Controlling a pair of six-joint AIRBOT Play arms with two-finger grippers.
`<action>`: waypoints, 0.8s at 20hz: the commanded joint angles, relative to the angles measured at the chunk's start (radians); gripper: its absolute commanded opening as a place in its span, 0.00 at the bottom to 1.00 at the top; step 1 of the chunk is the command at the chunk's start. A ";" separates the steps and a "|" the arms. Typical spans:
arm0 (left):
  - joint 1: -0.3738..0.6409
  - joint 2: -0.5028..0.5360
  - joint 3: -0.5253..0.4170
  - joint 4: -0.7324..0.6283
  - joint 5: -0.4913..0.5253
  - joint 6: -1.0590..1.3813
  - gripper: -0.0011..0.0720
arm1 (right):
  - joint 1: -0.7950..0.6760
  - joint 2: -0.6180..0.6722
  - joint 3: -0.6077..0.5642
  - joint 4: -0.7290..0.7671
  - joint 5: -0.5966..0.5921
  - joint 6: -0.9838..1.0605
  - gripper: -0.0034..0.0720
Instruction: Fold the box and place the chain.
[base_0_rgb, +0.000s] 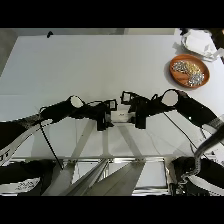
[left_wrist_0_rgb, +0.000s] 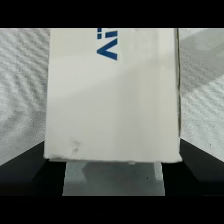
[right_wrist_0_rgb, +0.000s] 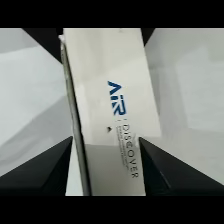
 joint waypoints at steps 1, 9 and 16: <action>0.000 0.001 -0.001 -0.003 0.000 -0.002 0.47 | 0.001 0.020 0.000 0.008 -0.010 -0.004 0.69; -0.001 0.001 -0.001 -0.003 0.000 -0.002 0.47 | -0.002 0.095 0.000 0.098 -0.005 -0.003 0.54; -0.001 0.001 -0.001 -0.003 0.000 -0.002 0.47 | -0.254 0.094 -0.139 0.871 0.095 -0.339 0.06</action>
